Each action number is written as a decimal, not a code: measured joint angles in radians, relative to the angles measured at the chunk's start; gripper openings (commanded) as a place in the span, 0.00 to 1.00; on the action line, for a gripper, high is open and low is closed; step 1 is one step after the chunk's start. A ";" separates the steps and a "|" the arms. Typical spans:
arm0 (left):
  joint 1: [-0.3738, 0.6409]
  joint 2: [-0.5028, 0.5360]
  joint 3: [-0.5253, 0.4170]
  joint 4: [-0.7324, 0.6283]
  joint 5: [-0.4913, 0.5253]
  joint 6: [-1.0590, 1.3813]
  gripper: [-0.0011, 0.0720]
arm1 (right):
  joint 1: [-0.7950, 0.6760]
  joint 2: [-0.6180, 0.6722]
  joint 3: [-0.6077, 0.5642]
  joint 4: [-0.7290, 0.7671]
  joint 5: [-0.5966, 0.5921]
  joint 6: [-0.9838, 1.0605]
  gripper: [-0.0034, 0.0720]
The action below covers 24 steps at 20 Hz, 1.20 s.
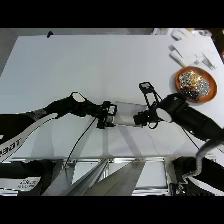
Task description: Fold the box and place the chain.
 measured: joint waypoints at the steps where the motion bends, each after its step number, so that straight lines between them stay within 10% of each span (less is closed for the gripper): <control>1: 0.000 0.000 0.000 0.000 0.000 0.000 0.11 | -0.008 0.031 0.024 -0.004 0.031 -0.052 0.49; 5: 0.000 0.000 0.000 0.000 0.000 0.000 0.11 | -0.142 0.093 0.171 -0.043 0.090 -0.213 0.27; 15: 0.000 0.000 0.000 0.000 0.000 -0.001 0.11 | -0.770 -0.106 0.331 -0.064 -0.108 -0.470 0.27; 24: 0.000 0.000 0.000 0.000 0.001 -0.001 0.11 | -0.988 -0.351 0.337 -0.042 -0.163 -0.502 0.24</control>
